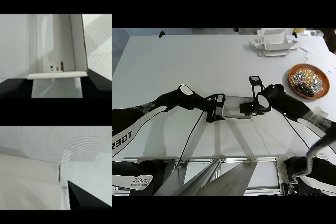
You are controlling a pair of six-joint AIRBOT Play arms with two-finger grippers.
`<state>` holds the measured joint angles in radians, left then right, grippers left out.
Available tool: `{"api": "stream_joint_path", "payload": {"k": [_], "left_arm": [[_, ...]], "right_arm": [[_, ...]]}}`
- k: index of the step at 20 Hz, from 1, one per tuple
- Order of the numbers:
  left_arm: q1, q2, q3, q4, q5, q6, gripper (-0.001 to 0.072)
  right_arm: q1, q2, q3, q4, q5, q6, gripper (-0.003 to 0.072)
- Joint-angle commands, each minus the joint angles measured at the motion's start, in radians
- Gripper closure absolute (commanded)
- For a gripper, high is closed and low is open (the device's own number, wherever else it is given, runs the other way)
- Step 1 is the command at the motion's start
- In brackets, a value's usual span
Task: Fold the box and place the chain.
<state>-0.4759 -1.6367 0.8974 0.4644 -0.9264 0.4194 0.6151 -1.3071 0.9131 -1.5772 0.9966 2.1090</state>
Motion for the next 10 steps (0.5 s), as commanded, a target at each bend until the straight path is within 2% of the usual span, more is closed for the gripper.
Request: {"api": "stream_joint_path", "payload": {"k": [1, 2, 4, 7, 10], "left_arm": [[0.001, 0.001, 0.001, 0.000, 0.002, 0.000, 0.0459], [0.001, 0.001, 0.001, 0.000, 0.003, 0.000, 0.0459], [0.001, 0.001, 0.001, 0.000, 0.002, 0.000, 0.0459], [0.001, 0.001, 0.001, 0.000, 0.003, 0.000, 0.0459], [0.001, 0.001, 0.001, 0.000, 0.002, 0.000, 0.0459]], "right_arm": [[0.000, 0.090, 0.001, -0.013, 0.024, -0.137, 0.0267], [0.000, 0.129, 0.002, -0.011, 0.044, -0.211, 0.0272], [0.000, 0.209, 0.014, 0.044, 0.075, -0.404, 0.0352], [-0.021, 0.282, 0.108, 0.024, 0.077, -0.481, 0.0354], [-0.159, 0.280, 0.253, 0.003, 0.036, -0.523, 0.0364]]}}
